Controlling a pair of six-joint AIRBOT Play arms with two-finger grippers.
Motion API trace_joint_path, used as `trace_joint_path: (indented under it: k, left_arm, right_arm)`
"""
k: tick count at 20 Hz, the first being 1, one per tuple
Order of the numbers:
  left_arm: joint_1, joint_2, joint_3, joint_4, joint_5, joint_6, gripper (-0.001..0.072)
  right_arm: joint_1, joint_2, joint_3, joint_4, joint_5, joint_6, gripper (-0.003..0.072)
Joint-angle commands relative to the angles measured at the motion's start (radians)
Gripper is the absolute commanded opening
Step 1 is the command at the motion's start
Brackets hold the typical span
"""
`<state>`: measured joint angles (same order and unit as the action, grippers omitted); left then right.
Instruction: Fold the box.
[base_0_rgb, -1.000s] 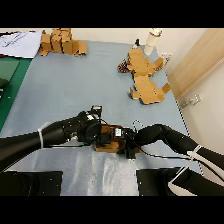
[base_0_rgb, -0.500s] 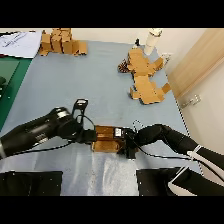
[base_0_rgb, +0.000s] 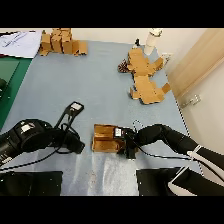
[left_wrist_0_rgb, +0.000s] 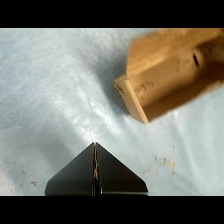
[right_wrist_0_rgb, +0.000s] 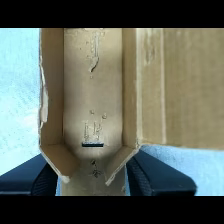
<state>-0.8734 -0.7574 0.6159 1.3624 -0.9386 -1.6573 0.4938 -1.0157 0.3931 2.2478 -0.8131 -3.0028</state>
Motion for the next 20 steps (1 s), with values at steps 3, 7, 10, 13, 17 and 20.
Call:
trace_joint_path:
  k: [3,7,10,13,17,20]
  left_arm:
    - [0.116,-0.051,-0.092,-0.523,-0.041,0.760,0.0010]
    - [0.230,-0.237,-0.093,-0.670,-0.036,1.223,0.0083]
    - [0.232,-0.303,-0.093,-0.637,0.058,1.414,0.0682]
    - [0.231,-0.307,-0.093,-0.653,0.160,1.520,0.0700]
    - [0.231,-0.309,-0.093,-0.653,0.233,1.592,0.0701]
    - [0.231,-0.309,-0.093,-0.660,0.230,1.603,0.0701]
  right_arm:
    - [0.001,0.001,0.000,0.000,0.000,0.000,0.0511]
    - [0.001,0.001,0.000,0.000,0.000,0.000,0.0510]
    - [0.001,0.001,0.000,0.000,0.000,0.000,0.0510]
    - [0.001,0.001,0.000,0.000,0.000,0.000,0.0510]
    - [0.001,0.001,0.000,0.000,0.000,0.000,0.0511]
    - [0.001,0.001,0.000,0.000,0.000,0.000,0.0510]
